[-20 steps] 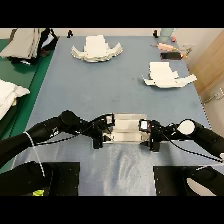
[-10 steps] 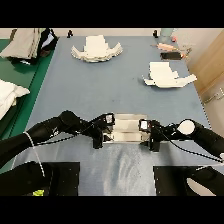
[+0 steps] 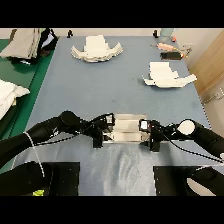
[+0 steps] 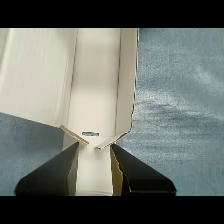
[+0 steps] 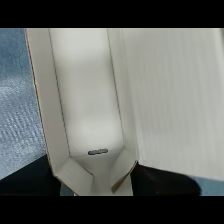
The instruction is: Fold the box.
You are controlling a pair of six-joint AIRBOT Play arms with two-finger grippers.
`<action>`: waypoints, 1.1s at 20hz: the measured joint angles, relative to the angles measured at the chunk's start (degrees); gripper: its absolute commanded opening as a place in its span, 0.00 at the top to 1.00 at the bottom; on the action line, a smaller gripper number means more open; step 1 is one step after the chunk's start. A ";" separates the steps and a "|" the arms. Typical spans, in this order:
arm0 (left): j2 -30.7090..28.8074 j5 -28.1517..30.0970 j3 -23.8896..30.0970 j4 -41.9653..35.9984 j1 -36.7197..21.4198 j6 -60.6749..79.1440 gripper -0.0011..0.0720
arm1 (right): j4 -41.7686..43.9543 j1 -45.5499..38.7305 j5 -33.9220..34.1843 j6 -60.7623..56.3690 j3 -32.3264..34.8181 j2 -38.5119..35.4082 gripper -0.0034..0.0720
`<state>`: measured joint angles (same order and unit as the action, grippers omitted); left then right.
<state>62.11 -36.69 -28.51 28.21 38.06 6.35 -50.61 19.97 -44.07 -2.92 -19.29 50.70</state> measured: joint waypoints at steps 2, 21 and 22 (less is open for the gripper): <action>0.00 0.39 0.00 -0.26 0.61 0.76 0.81 | 0.00 0.00 -0.02 0.00 0.00 0.00 0.28; 0.02 6.16 0.00 -7.61 4.48 6.38 0.20 | -0.02 -0.04 -0.02 0.00 0.00 0.00 0.28; 0.02 6.16 0.00 -7.74 4.46 6.36 0.20 | -0.02 -0.07 0.00 0.00 0.00 0.00 0.28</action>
<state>62.13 -30.52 -28.51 20.47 42.52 12.71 -50.63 19.90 -44.07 -2.92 -19.29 50.70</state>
